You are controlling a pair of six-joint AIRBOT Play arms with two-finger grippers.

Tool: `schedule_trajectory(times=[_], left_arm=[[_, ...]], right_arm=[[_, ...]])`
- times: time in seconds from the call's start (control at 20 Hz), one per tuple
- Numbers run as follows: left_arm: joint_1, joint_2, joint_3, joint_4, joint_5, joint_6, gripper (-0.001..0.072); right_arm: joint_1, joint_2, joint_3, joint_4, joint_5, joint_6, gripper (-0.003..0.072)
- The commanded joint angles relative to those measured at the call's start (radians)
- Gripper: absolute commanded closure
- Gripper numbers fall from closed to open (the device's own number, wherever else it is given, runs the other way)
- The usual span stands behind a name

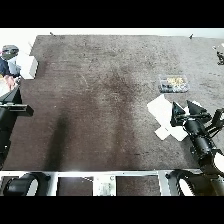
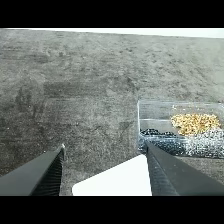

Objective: Fold the box and place the chain.

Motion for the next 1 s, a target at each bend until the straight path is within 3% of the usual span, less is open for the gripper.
schedule_trajectory(times=[0.0, 0.25, 0.45, 0.7, 0.85, 0.95], left_arm=[[-0.001, 0.000, 0.000, 0.000, 0.000, 0.000, 0.0697], [-0.001, 0.000, 0.000, 0.000, 0.000, 0.000, 0.0697], [-0.001, 0.000, 0.000, 0.000, 0.000, 0.000, 0.0697], [-0.001, 0.000, 0.000, 0.000, 0.000, 0.000, 0.0697], [-0.001, 0.000, 0.000, 0.000, 0.000, 0.000, 0.0697], [-0.001, 0.000, 0.000, 0.000, 0.000, 0.000, 0.0697]], right_arm=[[0.000, 0.000, 0.001, 0.000, 0.001, 0.000, 0.0111], [0.000, 0.000, 0.011, -0.005, 0.005, -0.001, 0.0112], [0.000, -0.009, 0.103, -0.063, -0.035, 0.000, 0.0112], [-0.029, -0.193, 0.303, -0.063, -0.112, 0.000, 0.0113], [-0.161, -0.394, 0.460, -0.053, -0.006, 0.008, 0.0113], [-0.312, -0.540, 0.556, -0.056, 0.220, 0.040, 0.0114]])
